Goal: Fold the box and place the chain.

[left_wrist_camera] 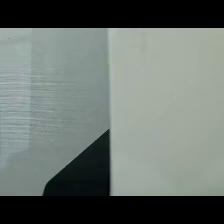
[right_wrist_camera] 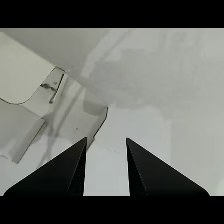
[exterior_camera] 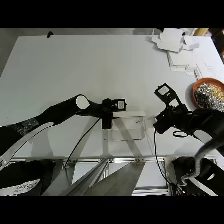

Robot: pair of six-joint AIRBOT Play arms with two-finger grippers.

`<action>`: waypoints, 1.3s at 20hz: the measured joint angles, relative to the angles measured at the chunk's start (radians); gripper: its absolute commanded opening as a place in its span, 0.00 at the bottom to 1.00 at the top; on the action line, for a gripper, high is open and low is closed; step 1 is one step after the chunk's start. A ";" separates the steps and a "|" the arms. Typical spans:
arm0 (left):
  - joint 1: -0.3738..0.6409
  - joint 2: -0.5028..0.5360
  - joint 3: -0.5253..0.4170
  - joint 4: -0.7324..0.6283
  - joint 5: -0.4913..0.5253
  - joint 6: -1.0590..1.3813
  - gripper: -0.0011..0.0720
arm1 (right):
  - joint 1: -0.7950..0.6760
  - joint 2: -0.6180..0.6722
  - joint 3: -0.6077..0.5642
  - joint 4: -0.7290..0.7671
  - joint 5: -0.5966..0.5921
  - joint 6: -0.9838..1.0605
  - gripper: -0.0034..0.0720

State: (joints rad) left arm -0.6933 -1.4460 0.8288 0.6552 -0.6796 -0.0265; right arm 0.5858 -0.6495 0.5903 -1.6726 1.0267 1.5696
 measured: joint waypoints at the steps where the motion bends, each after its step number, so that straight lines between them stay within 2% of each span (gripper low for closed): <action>1: 0.000 0.000 0.000 0.005 -0.006 0.000 0.03 | 0.000 0.000 0.000 0.000 0.000 0.000 0.41; 26: 0.000 -0.028 0.001 0.012 -0.030 0.000 0.03 | 0.000 0.000 0.000 0.007 0.000 -0.002 0.41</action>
State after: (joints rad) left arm -0.6930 -1.4738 0.8299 0.6674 -0.7094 -0.0261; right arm 0.5858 -0.6495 0.5903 -1.6653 1.0271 1.5677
